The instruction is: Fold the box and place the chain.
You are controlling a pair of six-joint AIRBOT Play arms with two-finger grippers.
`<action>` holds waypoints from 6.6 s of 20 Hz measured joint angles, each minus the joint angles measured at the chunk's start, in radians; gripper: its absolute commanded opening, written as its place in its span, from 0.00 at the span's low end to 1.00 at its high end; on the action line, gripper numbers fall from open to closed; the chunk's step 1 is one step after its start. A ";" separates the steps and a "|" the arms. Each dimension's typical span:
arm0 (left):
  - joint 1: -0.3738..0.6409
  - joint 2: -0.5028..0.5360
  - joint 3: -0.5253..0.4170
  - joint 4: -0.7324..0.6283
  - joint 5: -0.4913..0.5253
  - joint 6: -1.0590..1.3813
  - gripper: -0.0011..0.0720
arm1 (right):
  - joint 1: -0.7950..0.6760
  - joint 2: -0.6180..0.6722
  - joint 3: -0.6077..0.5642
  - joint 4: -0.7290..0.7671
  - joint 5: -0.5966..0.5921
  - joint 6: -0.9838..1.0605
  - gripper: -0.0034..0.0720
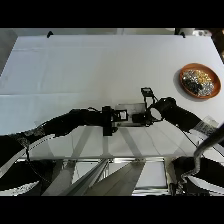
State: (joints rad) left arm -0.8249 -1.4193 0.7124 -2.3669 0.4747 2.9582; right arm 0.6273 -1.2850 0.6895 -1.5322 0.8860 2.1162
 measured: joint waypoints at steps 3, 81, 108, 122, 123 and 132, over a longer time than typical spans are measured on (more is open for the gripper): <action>0.000 0.000 0.000 0.001 0.001 0.000 0.28 | 0.002 -0.002 0.000 0.002 -0.017 -0.005 0.51; 0.000 0.000 0.000 0.001 0.000 0.000 0.28 | -0.955 -0.365 0.549 0.100 -0.042 -0.505 0.46; 0.000 0.000 0.000 0.000 0.000 0.000 0.28 | -0.956 0.071 0.551 0.100 0.173 -0.658 0.06; 0.000 0.000 0.000 0.000 0.000 0.000 0.28 | -0.956 0.557 0.551 0.440 0.540 -0.851 0.06; 0.000 0.000 0.000 0.000 0.000 0.000 0.28 | -0.956 0.579 0.551 0.459 0.555 -0.856 0.06; 0.000 0.000 0.000 0.001 0.000 0.000 0.28 | -0.808 0.636 0.550 0.613 0.615 -0.867 0.06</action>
State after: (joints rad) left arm -0.8249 -1.4197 0.7124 -2.3661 0.4747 2.9585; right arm -0.1806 -0.6491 1.2396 -0.9192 1.5013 1.2488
